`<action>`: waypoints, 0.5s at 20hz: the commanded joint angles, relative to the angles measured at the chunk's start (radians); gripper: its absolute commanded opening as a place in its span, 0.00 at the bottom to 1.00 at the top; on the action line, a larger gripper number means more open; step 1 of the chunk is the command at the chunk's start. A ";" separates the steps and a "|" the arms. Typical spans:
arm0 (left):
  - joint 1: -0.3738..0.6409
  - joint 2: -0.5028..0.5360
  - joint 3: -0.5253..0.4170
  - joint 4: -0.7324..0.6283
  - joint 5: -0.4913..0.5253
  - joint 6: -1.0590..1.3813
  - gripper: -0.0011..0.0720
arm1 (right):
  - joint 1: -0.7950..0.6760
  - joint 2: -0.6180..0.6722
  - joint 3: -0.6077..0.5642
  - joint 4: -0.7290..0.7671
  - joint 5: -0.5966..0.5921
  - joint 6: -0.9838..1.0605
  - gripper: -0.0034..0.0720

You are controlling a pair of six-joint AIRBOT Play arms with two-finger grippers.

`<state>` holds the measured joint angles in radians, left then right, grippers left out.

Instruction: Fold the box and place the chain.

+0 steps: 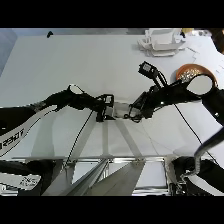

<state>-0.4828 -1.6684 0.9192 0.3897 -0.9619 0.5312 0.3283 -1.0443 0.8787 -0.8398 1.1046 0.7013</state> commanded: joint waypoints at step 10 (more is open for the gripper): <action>0.001 0.000 0.000 0.000 0.000 0.000 0.12 | -0.135 0.122 0.000 -0.117 0.041 0.163 0.22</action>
<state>-0.4828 -1.6684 0.9192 0.3897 -0.9619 0.5312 0.2562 -0.9646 0.8791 -0.8757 1.1221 0.7879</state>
